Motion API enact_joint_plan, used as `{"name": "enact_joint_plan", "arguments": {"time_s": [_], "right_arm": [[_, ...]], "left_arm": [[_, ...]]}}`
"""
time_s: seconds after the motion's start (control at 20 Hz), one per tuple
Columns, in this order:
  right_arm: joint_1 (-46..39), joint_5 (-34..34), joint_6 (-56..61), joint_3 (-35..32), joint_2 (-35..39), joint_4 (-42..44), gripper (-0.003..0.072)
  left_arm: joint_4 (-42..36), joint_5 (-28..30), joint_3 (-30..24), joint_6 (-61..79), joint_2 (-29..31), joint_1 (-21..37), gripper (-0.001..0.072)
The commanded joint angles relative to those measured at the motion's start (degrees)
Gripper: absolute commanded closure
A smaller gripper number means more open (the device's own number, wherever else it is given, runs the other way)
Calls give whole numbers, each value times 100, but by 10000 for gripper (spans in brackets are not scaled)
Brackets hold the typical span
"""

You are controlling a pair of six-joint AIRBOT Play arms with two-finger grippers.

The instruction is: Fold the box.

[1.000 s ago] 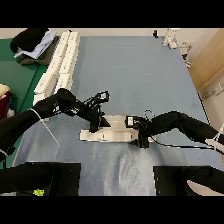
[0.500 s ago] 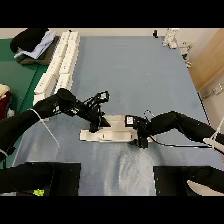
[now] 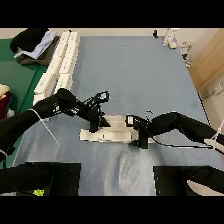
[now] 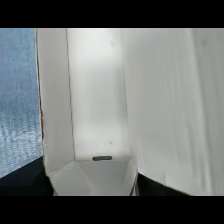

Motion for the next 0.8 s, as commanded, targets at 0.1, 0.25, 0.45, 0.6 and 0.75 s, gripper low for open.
{"name": "enact_joint_plan", "arguments": {"time_s": [0.1,0.25,0.45,0.6,0.75], "right_arm": [[-66,251,4,-129,55,168,-16],[-57,302,-4,-188,52,181,-16],[-39,317,-4,-186,52,181,-16],[-35,317,-4,-186,55,179,-15],[-33,297,-4,-184,83,179,-15]], "left_arm": [[2,0,0,0,-2,0,697],[2,0,-2,0,-2,0,697],[2,0,0,0,-2,0,697],[2,0,-2,-2,-2,0,697],[0,0,0,0,-2,0,697]]}}
